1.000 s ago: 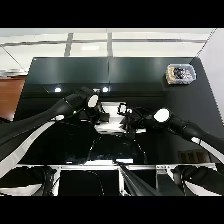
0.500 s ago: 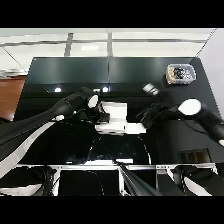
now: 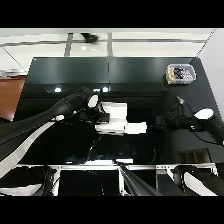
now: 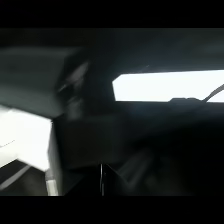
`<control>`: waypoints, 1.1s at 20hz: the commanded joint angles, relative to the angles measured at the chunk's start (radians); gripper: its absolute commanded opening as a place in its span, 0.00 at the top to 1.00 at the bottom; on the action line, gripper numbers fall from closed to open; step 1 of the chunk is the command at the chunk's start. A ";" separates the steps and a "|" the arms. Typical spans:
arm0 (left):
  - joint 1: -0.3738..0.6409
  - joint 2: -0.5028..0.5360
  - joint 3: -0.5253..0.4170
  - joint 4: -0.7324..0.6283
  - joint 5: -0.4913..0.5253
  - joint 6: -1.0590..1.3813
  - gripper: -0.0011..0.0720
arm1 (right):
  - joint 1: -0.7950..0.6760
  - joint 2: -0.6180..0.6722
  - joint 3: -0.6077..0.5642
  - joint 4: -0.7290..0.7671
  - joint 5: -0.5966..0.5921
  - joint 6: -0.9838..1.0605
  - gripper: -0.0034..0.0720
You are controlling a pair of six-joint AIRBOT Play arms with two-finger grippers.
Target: Fold the box and place the chain.
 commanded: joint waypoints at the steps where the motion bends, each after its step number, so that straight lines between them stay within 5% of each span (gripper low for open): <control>1: 0.000 0.000 0.001 -0.001 -0.001 0.000 0.95 | 0.128 -0.108 -0.031 0.257 -0.031 -0.089 0.93; 5: 0.000 0.000 0.001 -0.001 -0.002 0.000 0.95 | 0.250 -0.188 0.002 0.463 -0.061 -0.234 0.93; 9: 0.000 0.000 0.001 0.000 0.000 0.000 0.95 | 0.219 -0.187 0.107 0.368 0.061 -0.257 0.88; 11: 0.000 0.000 0.001 0.000 0.000 0.000 0.95 | 0.217 -0.187 0.126 0.364 0.092 -0.249 0.24; 12: 0.000 0.000 0.001 0.000 0.000 0.000 0.95 | 0.218 -0.187 0.126 0.371 0.104 -0.249 0.18; 16: 0.000 0.000 0.001 0.000 0.000 0.000 0.95 | 0.257 -0.187 0.127 0.378 0.071 -0.198 0.18; 17: 0.000 0.000 0.001 0.000 0.000 0.000 0.95 | 0.279 -0.187 0.130 0.380 0.054 -0.178 0.24; 18: 0.000 0.000 0.001 0.000 0.000 0.000 0.95 | 0.300 -0.187 0.138 0.380 0.041 -0.169 0.41; 22: 0.000 0.000 0.001 -0.001 -0.002 0.000 0.95 | 0.385 -0.187 0.204 0.262 -0.011 -0.019 0.42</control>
